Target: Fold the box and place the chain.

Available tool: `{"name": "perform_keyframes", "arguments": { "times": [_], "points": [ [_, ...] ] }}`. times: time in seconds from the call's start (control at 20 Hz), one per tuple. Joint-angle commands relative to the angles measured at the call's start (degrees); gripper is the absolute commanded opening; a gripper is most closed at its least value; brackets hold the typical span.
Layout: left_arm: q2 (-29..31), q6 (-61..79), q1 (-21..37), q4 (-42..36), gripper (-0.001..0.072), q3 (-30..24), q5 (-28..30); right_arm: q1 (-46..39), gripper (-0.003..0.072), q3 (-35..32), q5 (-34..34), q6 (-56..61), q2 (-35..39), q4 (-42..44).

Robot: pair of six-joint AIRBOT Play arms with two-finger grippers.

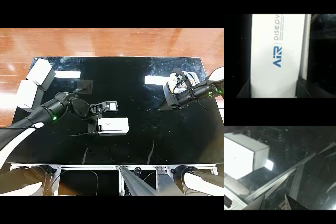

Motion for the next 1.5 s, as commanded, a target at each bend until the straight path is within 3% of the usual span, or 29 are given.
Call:
{"name": "perform_keyframes", "arguments": {
  "times": [0.0,0.15,0.25,0.6,0.9,1.05,1.3,1.45],
  "points": [
    [-0.6,-1.6,-0.5,0.2,0.0546,0.0,-0.2,0.0,0.0336,0.0,-0.2,0.0,0.0,0.0],
    [-0.6,-1.6,-0.7,0.2,0.0160,0.2,0.1,0.0,0.0336,0.0,-0.2,0.0,0.0,0.0],
    [-0.6,-1.7,-0.7,0.2,0.0030,0.7,0.6,0.0,0.0336,0.0,-0.2,0.0,0.0,0.0],
    [0.9,-12.5,1.1,3.8,0.0013,6.1,3.8,0.0,0.0336,0.0,-0.2,0.0,0.0,0.0],
    [9.5,-23.6,11.4,8.7,0.0013,6.0,16.3,0.0,0.0336,0.0,-0.2,0.1,0.0,0.0],
    [15.6,-27.1,21.4,11.3,0.0013,1.7,20.9,0.0,0.0336,0.0,-0.2,0.4,0.0,0.0],
    [27.8,-28.7,45.0,14.0,0.0013,-12.8,22.8,0.0,0.0336,0.0,-1.4,1.3,0.0,0.6],
    [28.9,-28.5,58.8,15.1,0.0013,-14.6,22.6,0.4,0.0336,0.0,-3.1,1.3,0.0,1.3]
  ]
}}
